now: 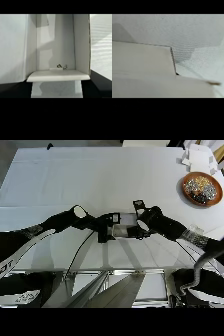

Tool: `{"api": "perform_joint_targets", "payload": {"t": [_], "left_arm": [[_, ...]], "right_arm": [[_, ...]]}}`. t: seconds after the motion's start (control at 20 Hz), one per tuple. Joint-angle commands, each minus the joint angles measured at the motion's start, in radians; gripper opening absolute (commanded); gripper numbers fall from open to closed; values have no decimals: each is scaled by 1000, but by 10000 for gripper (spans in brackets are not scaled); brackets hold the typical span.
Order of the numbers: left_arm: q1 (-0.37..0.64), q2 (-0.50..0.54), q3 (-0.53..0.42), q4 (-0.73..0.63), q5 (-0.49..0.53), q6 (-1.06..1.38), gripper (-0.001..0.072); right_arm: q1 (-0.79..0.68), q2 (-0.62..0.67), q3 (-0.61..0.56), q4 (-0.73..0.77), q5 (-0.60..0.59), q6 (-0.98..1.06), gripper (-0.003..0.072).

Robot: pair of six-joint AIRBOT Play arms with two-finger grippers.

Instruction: Fold the box and place the chain.

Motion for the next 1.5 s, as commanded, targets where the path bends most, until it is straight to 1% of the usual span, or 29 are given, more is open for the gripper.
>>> {"api": "perform_joint_targets", "payload": {"t": [0.0,0.25,0.3,0.35,0.45,0.5,0.6,0.65,0.85,1.0,1.1,1.15,1.4,1.45], "left_arm": [[0,0,0,0,1,2,392],[0,0,0,0,1,2,392],[0,0,0,0,1,2,392],[0,0,0,0,1,2,392],[0,0,0,0,1,2,392],[0,0,0,0,2,2,392],[0,0,0,0,1,2,392],[0,0,0,0,1,2,392],[0,0,0,0,2,2,392],[0,0,0,0,2,2,392],[0,0,0,0,2,2,392],[0,0,0,0,1,2,392],[0,0,0,0,1,2,392],[0,0,0,0,2,2,392]], "right_arm": [[1,-2,0,0,-13,-2,11],[1,-2,0,1,-13,2,11],[1,-2,0,1,-13,2,33],[1,-2,0,1,-11,2,91],[1,16,0,1,-10,3,102],[0,34,0,-5,-11,20,136],[-4,67,0,-36,-11,110,247],[-12,72,0,-31,-12,143,267],[-14,71,0,-45,1,155,273],[-14,70,0,-104,45,155,273],[-14,65,0,-128,43,155,266],[-14,59,0,-129,34,155,249],[-14,16,0,-82,3,154,246],[-14,10,0,-64,-1,151,204]]}}
